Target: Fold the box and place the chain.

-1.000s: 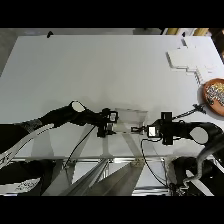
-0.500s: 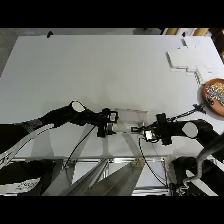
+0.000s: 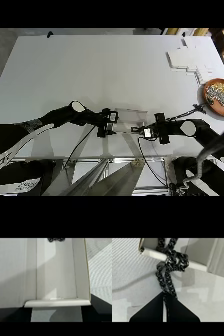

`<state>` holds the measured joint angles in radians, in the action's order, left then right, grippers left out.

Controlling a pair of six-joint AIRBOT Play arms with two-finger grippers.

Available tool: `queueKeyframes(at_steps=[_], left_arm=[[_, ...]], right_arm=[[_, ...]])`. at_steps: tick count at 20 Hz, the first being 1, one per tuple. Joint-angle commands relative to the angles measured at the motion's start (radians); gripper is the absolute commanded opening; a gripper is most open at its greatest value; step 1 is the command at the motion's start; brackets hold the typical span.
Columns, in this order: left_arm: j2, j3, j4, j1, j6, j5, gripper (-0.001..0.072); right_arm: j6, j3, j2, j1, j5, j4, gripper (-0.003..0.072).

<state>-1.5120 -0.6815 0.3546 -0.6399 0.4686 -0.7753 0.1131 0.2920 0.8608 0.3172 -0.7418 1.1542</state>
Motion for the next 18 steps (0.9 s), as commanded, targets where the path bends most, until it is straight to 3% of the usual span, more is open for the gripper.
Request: queueKeyframes(at_steps=[1,5,9,14,18], left_arm=[[0.001,-0.001,0.000,0.000,0.000,0.000,0.0402],[0.001,-0.001,0.000,0.000,0.000,0.000,0.0402],[0.001,-0.001,0.000,0.000,0.000,0.000,0.0402],[0.001,-0.001,0.000,0.000,0.000,0.000,0.0402],[0.001,-0.001,0.001,0.000,0.000,0.000,0.0402]], right_arm=[[0.000,0.002,-0.008,-0.001,-0.060,0.002,0.0014],[-0.095,0.027,-0.137,0.000,-0.177,0.023,0.0015],[-0.143,0.032,-0.343,0.000,-0.243,-0.175,0.0016],[-0.109,0.032,-0.407,0.003,-0.164,-0.684,0.0017],[-0.116,0.032,-0.343,0.141,0.004,-0.801,0.0017]])
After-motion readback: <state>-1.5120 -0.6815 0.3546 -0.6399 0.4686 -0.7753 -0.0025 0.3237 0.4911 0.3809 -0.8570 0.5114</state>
